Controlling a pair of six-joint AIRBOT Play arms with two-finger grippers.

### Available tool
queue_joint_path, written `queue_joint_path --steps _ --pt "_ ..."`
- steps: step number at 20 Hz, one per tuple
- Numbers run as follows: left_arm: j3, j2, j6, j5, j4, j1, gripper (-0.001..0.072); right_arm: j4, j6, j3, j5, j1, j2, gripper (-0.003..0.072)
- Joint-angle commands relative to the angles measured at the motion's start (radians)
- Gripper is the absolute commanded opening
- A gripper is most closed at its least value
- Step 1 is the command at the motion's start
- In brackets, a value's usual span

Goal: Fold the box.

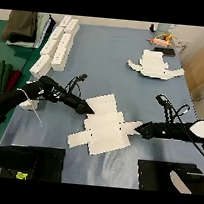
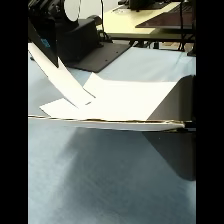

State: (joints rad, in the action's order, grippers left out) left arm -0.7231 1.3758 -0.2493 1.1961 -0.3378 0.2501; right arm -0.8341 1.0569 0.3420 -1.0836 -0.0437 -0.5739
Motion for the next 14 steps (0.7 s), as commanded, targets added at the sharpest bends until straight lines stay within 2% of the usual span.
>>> queue_joint_path --steps 1,4,7,9,12,14 --pt "-0.001 0.000 0.024 0.040 0.053 0.000 0.0015 0.000 0.000 0.000 0.006 0.000 0.000 0.0003" --pt "-0.001 0.000 0.026 0.064 0.119 0.000 0.0015 -0.013 0.000 0.001 0.051 0.000 0.000 0.0182" --pt "-0.015 0.000 0.138 0.076 0.143 0.000 0.0015 -0.112 0.003 0.004 0.127 0.000 0.001 0.0182" --pt "-0.039 0.000 0.160 0.094 0.142 0.000 0.0014 -0.232 0.093 0.006 0.200 0.000 0.001 0.0182" --pt "-0.081 0.000 0.164 0.137 0.071 0.000 0.0014 -0.394 0.202 0.023 0.291 0.000 0.001 0.0182" --pt "-0.088 0.000 0.164 0.139 0.019 0.008 0.0015 -0.438 0.250 0.039 0.343 0.000 0.001 0.0182"
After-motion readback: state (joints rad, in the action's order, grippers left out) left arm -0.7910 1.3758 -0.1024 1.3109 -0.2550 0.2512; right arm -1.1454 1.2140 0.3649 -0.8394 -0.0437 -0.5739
